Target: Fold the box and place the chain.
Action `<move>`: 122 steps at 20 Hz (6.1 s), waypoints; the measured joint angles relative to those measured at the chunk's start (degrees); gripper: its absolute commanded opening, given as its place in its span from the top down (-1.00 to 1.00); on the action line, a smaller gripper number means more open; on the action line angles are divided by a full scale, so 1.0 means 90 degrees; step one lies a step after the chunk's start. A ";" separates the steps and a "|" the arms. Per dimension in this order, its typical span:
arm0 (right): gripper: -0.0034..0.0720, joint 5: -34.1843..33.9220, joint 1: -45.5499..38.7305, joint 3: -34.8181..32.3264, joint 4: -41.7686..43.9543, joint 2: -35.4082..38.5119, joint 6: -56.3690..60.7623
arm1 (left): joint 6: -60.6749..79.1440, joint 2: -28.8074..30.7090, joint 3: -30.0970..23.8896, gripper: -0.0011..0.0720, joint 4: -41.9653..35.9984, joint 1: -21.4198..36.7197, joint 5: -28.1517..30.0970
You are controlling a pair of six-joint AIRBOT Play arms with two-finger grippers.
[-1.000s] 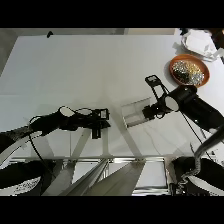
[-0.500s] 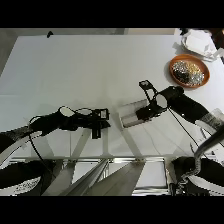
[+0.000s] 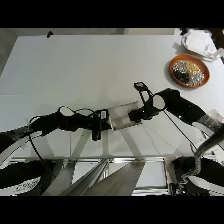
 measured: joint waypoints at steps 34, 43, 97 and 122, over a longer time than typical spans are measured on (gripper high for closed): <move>-0.31 0.0044 0.0046 0.0000 0.0641 0.0100 0.0415 | -0.1064 0.0347 0.0002 -0.96 0.1061 0.0491 0.0478; -0.31 0.0243 0.0046 0.0012 0.0449 0.0318 0.0296 | -0.0976 0.0520 0.0002 -0.97 0.1532 0.0495 0.0381; -0.31 0.1326 0.0046 0.0015 -0.0022 0.1821 0.0155 | 0.2441 0.0240 0.0002 -0.94 -0.1200 0.0488 0.0294; -0.36 0.2259 0.0046 0.0015 -0.0595 0.3048 0.0330 | 0.1858 0.0007 0.0002 -0.94 -0.0886 0.0046 -0.0102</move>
